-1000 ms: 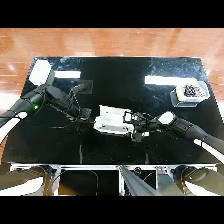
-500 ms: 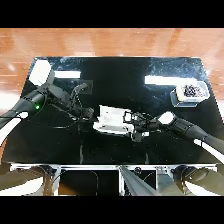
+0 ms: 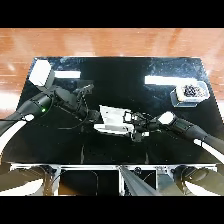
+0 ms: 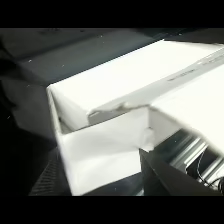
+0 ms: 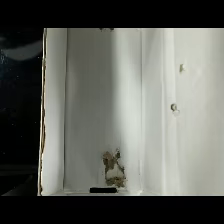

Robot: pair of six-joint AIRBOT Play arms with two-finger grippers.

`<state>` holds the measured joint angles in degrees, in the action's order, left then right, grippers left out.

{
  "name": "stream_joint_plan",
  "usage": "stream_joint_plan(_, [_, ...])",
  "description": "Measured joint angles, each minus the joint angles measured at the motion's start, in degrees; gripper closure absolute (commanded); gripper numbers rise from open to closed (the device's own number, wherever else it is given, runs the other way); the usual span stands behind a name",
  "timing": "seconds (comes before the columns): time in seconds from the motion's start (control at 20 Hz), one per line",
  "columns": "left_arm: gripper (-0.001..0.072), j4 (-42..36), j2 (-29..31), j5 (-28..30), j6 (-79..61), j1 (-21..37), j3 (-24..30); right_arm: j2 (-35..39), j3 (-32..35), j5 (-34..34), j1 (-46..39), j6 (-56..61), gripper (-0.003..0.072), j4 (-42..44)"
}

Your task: Fold the box and place the chain.

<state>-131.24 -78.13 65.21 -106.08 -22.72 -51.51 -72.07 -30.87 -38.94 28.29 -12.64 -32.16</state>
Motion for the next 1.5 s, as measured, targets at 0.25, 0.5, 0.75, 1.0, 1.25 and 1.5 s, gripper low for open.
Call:
stream_joint_plan(0.25, [0.0194,0.0,0.0,-1.9,1.7,-1.8,-0.1,0.0,0.0,0.0,0.0,0.0,0.0111,0.0])
stream_joint_plan(0.5, [0.0228,0.3,0.0,-2.9,4.6,-2.3,-0.1,0.0,0.0,0.0,0.0,0.0,0.0111,0.0])
stream_joint_plan(0.75, [0.0228,4.2,0.0,-4.2,9.2,-4.3,-0.2,0.0,0.0,0.0,0.0,0.0,0.0111,0.0])
stream_joint_plan(1.0, [0.0228,7.0,0.0,-5.6,12.0,-6.4,-0.2,0.0,0.0,0.0,0.0,0.0,0.0146,0.0])
stream_joint_plan(1.25, [0.0228,7.5,0.0,-5.9,12.9,-6.9,-0.2,0.0,0.0,0.0,0.0,0.0,0.0252,0.0])
stream_joint_plan(1.5, [0.0249,7.8,0.0,-6.3,13.9,-7.3,-0.2,0.0,0.0,0.0,0.0,0.0,0.0252,0.0])
